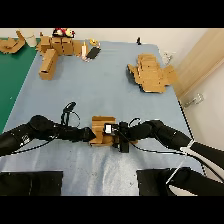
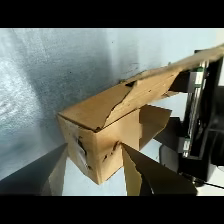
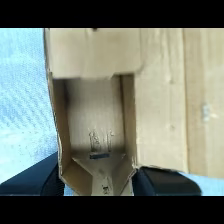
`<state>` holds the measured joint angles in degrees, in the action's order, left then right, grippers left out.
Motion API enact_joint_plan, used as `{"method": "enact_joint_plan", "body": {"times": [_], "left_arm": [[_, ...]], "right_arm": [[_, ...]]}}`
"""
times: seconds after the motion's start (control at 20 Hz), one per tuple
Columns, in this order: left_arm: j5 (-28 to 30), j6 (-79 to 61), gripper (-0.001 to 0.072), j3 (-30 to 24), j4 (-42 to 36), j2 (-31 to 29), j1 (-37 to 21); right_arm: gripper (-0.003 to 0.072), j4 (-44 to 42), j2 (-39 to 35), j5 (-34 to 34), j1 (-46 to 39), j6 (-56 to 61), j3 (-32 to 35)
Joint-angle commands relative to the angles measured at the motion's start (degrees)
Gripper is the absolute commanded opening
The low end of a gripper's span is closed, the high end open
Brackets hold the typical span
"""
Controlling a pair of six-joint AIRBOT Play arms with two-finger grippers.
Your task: Fold the box.
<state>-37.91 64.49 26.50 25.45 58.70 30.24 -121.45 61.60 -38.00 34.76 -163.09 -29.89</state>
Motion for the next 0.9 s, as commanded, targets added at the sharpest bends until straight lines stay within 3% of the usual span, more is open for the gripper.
{"method": "enact_joint_plan", "body": {"times": [0.0,0.25,0.5,0.85], "left_arm": [[4.96,12.96,0.0524,2.12,10.78,0.0,5.07],[4.7,23.32,0.0524,5.84,19.52,0.02,9.29],[-0.13,39.12,0.0524,8.94,35.41,0.02,12.81],[-2.21,45.35,0.0524,15.17,40.22,6.58,17.99]], "right_arm": [[0.0496,0.0,0.0,0.0,-0.02,0.02,-0.04],[0.0496,-0.02,0.0,0.0,-0.02,0.0,-0.04],[0.0496,-0.02,0.0,0.0,-0.02,0.02,-0.04],[0.0496,0.0,0.0,0.0,-0.02,0.02,-0.04]]}}
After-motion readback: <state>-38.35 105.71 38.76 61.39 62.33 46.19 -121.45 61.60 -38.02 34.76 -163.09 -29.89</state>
